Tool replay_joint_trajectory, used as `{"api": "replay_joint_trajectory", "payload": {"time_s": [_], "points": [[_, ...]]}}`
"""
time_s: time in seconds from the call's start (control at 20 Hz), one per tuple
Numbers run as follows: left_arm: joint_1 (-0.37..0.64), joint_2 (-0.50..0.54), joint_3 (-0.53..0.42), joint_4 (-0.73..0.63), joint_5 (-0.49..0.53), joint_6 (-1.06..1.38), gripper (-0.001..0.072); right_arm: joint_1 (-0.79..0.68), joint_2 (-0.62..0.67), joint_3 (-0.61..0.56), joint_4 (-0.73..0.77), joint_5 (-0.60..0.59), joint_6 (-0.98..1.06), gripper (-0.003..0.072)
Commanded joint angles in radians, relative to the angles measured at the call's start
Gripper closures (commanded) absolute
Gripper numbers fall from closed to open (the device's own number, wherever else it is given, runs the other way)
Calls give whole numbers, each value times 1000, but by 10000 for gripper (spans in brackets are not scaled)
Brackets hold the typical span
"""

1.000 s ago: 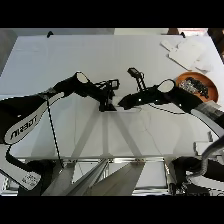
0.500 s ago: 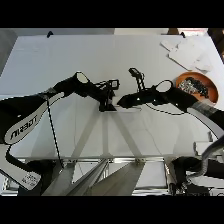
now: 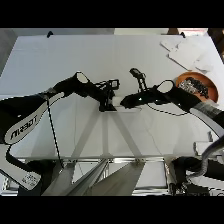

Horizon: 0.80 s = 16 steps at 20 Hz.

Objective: Fold the box and place the chain.

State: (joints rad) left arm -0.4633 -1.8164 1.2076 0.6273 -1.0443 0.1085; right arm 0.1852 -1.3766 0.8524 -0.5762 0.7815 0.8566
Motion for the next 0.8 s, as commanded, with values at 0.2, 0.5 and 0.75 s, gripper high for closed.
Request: {"api": "replay_joint_trajectory", "payload": {"time_s": [0.2,0.5,0.75], "points": [[0,0,0,1,0,2,375,-195,262,2,-121,108,11,671],[0,0,0,1,0,2,375,-380,379,2,-730,212,249,672],[0,0,0,1,0,2,375,-464,375,2,-801,178,328,671]]}}
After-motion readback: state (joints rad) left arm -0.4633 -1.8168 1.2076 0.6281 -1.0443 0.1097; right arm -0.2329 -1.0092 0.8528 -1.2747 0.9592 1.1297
